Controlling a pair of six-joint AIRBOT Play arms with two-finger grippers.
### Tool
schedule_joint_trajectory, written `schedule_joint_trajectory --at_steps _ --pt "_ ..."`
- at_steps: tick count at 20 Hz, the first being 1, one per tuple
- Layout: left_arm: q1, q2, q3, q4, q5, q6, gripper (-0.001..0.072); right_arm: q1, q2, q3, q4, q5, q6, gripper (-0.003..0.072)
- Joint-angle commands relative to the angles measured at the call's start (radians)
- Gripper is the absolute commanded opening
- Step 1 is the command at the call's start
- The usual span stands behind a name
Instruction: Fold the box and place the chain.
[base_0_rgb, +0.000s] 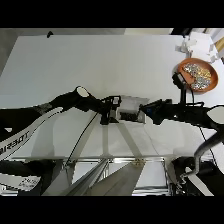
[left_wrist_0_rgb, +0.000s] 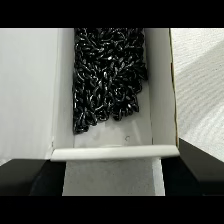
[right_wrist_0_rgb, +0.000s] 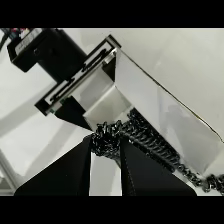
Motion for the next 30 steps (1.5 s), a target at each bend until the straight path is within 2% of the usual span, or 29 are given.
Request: schedule_joint_trajectory --at_steps 1,12,16,23,26,28,30 --pt "0.000 0.000 0.000 0.000 0.000 0.000 0.0206 0.117 -0.027 0.039 -0.209 -0.085 0.127 0.0011" --pt "0.000 0.000 0.000 0.000 0.000 0.000 0.0206 0.187 -0.079 0.067 -0.225 -0.122 0.137 0.0013" --pt "0.000 0.000 0.000 0.000 0.000 0.000 0.0206 0.216 -0.081 0.067 -0.230 -0.176 0.137 0.0013" --pt "0.000 0.000 0.000 0.000 0.000 0.000 0.0206 0.216 -0.145 0.067 -0.229 -0.147 0.138 0.0017" --pt "0.000 0.000 0.000 0.000 0.000 0.000 0.0206 0.216 -0.174 0.067 -0.230 -0.145 0.137 0.0066" --pt "0.000 0.000 0.000 0.000 0.000 0.000 0.0206 0.216 -0.178 0.067 -0.229 -0.146 0.137 0.0183" --pt "0.000 0.000 0.000 0.000 0.000 0.000 0.0206 0.216 -0.178 0.067 -0.229 -0.146 0.137 0.0206"
